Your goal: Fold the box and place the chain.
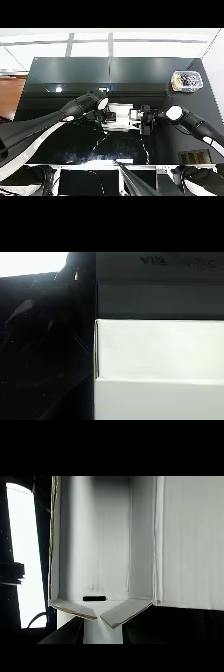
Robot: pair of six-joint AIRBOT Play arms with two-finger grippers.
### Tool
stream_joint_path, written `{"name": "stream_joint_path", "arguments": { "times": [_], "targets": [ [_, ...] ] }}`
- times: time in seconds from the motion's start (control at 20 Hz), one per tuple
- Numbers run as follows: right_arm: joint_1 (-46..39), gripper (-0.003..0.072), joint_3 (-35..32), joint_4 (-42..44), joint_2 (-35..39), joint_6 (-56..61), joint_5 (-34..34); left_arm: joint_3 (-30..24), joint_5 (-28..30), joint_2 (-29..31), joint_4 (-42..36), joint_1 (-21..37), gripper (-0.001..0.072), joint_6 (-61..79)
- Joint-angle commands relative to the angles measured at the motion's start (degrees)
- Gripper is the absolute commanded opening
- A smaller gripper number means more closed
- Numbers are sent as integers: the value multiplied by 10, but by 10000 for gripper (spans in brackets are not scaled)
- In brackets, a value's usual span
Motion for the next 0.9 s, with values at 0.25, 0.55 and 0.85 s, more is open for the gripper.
{"name": "stream_joint_path", "arguments": {
  "times": [0.25, 0.55, 0.85],
  "targets": [
    [0, 265, 0, 181, -31, -5, -2, 1, -3, 0, 0, 0, 27, 0],
    [0, 265, 0, 179, -38, -4, -1, 1, -3, 0, 0, 0, 27, 0],
    [6, 264, 0, 170, -41, -4, 8, 1, -3, 0, 0, 0, 27, 0]
  ]
}}
